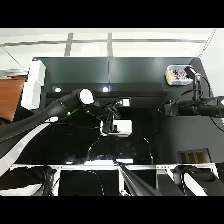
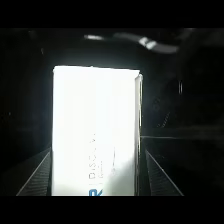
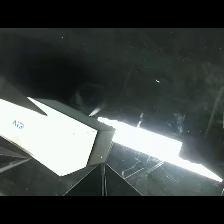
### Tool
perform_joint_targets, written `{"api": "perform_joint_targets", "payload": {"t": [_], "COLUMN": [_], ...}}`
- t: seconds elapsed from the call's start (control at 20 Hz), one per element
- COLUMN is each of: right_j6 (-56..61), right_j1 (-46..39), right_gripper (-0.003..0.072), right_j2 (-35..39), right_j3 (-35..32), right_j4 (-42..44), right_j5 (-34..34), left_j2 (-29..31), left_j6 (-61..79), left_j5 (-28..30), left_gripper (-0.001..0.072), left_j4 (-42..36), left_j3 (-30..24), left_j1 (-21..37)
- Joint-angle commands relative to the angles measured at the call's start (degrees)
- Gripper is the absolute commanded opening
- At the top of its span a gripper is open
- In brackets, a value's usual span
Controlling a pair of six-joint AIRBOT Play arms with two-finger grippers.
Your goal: Fold the box and place the chain.
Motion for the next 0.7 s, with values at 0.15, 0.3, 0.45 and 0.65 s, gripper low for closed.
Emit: {"api": "perform_joint_targets", "payload": {"t": [0.15,0.3,0.45,0.65], "right_j6": [0.04,0.04,0.04,0.04], "right_j1": [0.0,0.0,0.0,0.0], "right_gripper": [0.0015,0.0015,0.0015,0.0015], "right_j2": [0.07,0.07,0.04,0.07], "right_j3": [0.04,0.04,0.04,0.04], "right_j4": [0.0,0.0,0.0,0.0], "right_j5": [0.07,0.07,0.07,0.04], "left_j2": [-0.02,-0.02,-0.02,-0.02], "left_j6": [-2.82,-2.93,-5.25,-10.91], "left_j5": [-2.05,-2.21,-2.19,-2.29], "left_gripper": [0.0711,0.0711,0.0711,0.0712], "left_j4": [3.28,3.3,3.74,8.55], "left_j3": [1.05,1.05,1.05,1.05], "left_j1": [-1.18,-1.38,-1.42,-2.62]}}
